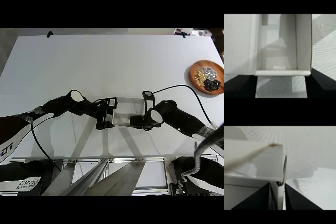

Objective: Fold the box and place the chain.

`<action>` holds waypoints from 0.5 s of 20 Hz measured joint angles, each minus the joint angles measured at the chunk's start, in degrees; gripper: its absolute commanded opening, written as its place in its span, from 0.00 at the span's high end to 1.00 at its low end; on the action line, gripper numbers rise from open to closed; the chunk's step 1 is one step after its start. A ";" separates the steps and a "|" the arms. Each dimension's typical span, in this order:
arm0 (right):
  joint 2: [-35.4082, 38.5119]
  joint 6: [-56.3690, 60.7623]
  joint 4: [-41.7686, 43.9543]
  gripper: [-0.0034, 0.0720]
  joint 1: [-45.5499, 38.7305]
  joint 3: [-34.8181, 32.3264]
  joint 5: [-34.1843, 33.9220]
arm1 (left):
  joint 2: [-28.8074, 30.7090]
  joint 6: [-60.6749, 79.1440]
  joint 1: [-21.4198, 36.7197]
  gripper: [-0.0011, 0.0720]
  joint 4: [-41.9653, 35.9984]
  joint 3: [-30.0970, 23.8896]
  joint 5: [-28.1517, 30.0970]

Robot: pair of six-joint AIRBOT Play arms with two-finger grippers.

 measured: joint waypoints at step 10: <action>-0.44 -0.68 -3.56 0.72 0.02 2.51 1.40 | 0.00 -0.02 0.00 0.31 -0.02 0.00 0.00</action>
